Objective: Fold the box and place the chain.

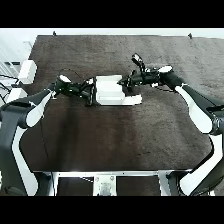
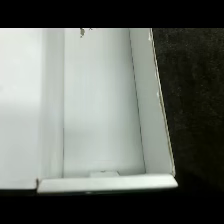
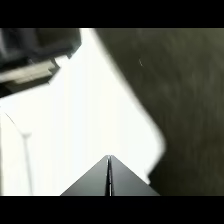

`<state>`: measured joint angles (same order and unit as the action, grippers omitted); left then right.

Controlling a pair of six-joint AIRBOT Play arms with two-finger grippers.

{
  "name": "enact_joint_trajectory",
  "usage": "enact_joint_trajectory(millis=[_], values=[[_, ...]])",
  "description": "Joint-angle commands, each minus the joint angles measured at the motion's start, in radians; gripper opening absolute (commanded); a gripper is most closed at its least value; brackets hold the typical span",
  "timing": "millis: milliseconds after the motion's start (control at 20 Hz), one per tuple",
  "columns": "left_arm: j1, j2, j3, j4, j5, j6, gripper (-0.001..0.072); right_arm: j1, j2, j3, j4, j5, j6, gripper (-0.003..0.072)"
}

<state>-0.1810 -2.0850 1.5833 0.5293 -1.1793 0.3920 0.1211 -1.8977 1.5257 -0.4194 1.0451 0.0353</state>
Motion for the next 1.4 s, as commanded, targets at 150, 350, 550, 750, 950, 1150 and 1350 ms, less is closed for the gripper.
enact_joint_trajectory(millis=[150, 350, 550, 750, 950, 1150, 1350], values=[[0.001, 0.0, 0.0, 0.002, 0.018, 0.002, 0.0284, -0.009, -0.078, 0.0, -0.037, -0.053, 0.044, 0.0012], [0.001, 0.0, 0.0, 0.002, 0.018, 0.002, 0.0284, -0.009, -0.079, 0.001, -0.036, -0.048, 0.036, 0.0013], [0.001, -0.001, 0.0, 0.002, 0.018, 0.002, 0.0284, -0.013, -0.013, 0.001, -0.018, -0.031, 0.002, 0.0012], [0.001, -0.001, 0.0, 0.002, 0.018, 0.002, 0.0284, -0.032, 0.105, 0.001, -0.166, -0.031, 0.002, 0.0207], [0.001, -0.001, 0.0, 0.002, 0.018, 0.002, 0.0284, -0.058, 0.133, 0.0, -0.365, 0.031, 0.002, 0.058], [0.001, -0.001, 0.0, 0.002, 0.018, 0.002, 0.0285, -0.052, 0.133, -0.031, -0.451, 0.109, -0.031, 0.058], [0.001, -0.001, 0.0, 0.002, 0.017, 0.001, 0.0284, -0.013, 0.131, -0.088, -0.483, 0.107, -0.102, 0.058]])
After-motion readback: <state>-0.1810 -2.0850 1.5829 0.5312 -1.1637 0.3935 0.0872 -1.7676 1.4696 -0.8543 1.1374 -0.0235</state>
